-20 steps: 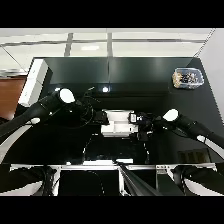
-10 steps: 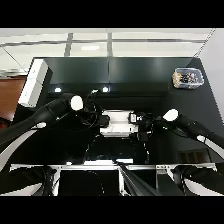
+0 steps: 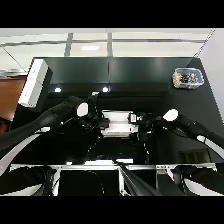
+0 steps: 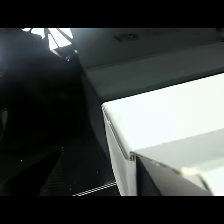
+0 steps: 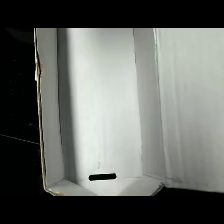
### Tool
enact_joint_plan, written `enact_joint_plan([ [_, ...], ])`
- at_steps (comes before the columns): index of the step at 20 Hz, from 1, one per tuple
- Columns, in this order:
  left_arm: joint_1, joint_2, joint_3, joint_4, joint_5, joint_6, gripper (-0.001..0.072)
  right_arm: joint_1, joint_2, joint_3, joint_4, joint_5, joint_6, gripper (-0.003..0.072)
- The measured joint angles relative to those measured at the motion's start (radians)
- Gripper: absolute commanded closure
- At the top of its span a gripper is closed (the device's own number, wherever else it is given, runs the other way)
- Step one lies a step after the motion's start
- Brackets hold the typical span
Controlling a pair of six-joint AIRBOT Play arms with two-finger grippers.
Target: Fold the box and place the chain.
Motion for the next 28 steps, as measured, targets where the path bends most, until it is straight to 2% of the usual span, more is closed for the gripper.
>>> enact_joint_plan([
  [7,-0.101,-0.069,0.088,0.12,-0.036,-0.135,0.0227,0.0,0.0,0.0,0.0,0.0,0.001,0.0321],
  [12,-0.124,-0.09,0.107,0.142,-0.043,-0.196,0.0229,0.0,0.0,0.0,0.0,0.001,0.001,0.0321],
  [13,-0.126,-0.092,0.108,0.142,-0.044,-0.205,0.0301,0.0,0.0,0.0,0.0,0.002,0.001,0.0321],
  [14,-0.127,-0.093,0.109,0.142,-0.043,-0.214,0.0465,0.0,0.0,0.0,0.0,0.002,0.001,0.0321],
  [15,-0.128,-0.094,0.11,0.142,-0.043,-0.222,0.0546,0.0,0.0,0.0,0.0,0.002,0.0,0.0321],
  [16,-0.129,-0.094,0.11,0.142,-0.043,-0.225,0.0554,0.0,0.0,0.0,0.0,0.002,0.001,0.0321],
  [17,-0.129,-0.095,0.111,0.142,-0.041,-0.233,0.0636,0.0,0.0,0.0,0.0,0.002,0.001,0.0321],
  [19,-0.129,-0.096,0.111,0.144,-0.032,-0.254,0.068,0.0,0.0,0.0,0.005,0.004,0.005,0.0321],
  [21,-0.129,-0.098,0.111,0.145,-0.032,-0.255,0.068,0.0,0.0,0.0,0.004,0.003,0.003,0.0321],
  [22,-0.129,-0.098,0.112,0.145,-0.033,-0.256,0.0639,0.0,0.0,0.0,0.004,0.003,0.003,0.0321],
  [23,-0.129,-0.099,0.112,0.145,-0.033,-0.253,0.0438,0.0,0.0,0.0,0.001,0.002,0.0,0.0321],
  [24,-0.13,-0.101,0.112,0.139,-0.033,-0.249,0.027,0.0,0.0,0.0,-0.002,0.0,-0.003,0.0321],
  [25,-0.13,-0.1,0.111,0.133,-0.036,-0.251,0.0236,0.0,0.0,0.0,-0.002,0.0,-0.002,0.0321],
  [28,-0.13,-0.1,0.112,0.137,-0.039,-0.255,0.0258,0.0,0.0,0.0,-0.001,0.0,-0.002,0.0321],
])
